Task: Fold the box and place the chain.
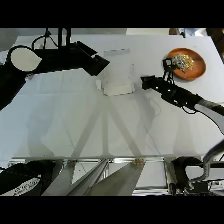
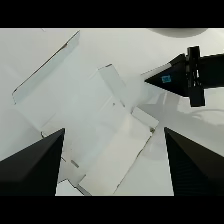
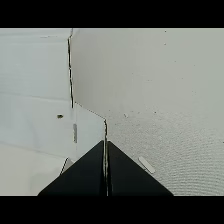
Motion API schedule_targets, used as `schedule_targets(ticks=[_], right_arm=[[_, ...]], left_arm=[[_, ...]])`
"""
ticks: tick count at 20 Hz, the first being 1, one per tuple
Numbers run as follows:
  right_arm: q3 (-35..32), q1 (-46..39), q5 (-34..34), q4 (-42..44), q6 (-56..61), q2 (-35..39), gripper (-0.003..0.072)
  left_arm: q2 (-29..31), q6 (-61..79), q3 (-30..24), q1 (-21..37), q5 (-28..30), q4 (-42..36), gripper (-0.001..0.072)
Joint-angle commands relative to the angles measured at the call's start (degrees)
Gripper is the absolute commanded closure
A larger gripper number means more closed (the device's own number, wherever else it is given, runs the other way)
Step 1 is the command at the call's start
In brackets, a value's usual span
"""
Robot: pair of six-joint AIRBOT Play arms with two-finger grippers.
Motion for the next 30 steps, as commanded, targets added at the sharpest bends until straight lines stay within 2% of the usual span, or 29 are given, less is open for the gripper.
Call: schedule_targets(ticks=[1,7,11,14,17,21,25,27,30], right_arm=[[-0.02,0.04,0.02,0.02,0.0,-0.02,0.0672],[-0.02,0.04,0.0,0.02,0.0,-0.02,0.0672],[-0.02,0.04,0.0,0.02,0.0,-0.02,0.0672],[-0.02,0.04,0.0,0.02,0.0,-0.02,0.0672],[-0.02,0.04,0.0,0.02,0.0,-0.02,0.0672],[-0.02,0.04,0.0,0.02,0.0,-0.02,0.0672],[-0.02,0.04,0.0,0.02,0.0,-0.02,0.0672],[-0.02,0.04,0.02,0.02,0.0,-0.02,0.0672],[-0.02,0.04,0.0,0.02,0.0,-0.02,0.0672]], left_arm=[[0.0,-0.24,0.07,-0.04,0.02,-1.64,0.0015],[-0.11,0.39,0.07,0.04,0.04,-1.79,0.0016],[-1.99,2.19,0.09,4.7,-0.59,-3.28,0.0014],[-6.36,5.4,1.73,9.29,-7.98,-7.61,0.0013],[-13.99,5.25,9.4,10.58,-18.05,-8.83,0.0012],[-24.04,-1.44,19.76,10.64,-21.35,-7.34,0.0012],[-35.78,-10.54,30.03,11.54,-27.98,-6.78,0.0012],[-40.11,-12.98,33.62,11.96,-28.7,-5.88,0.0012],[-43.1,-12.96,35.69,12.55,-27.06,-4.74,0.0012]])
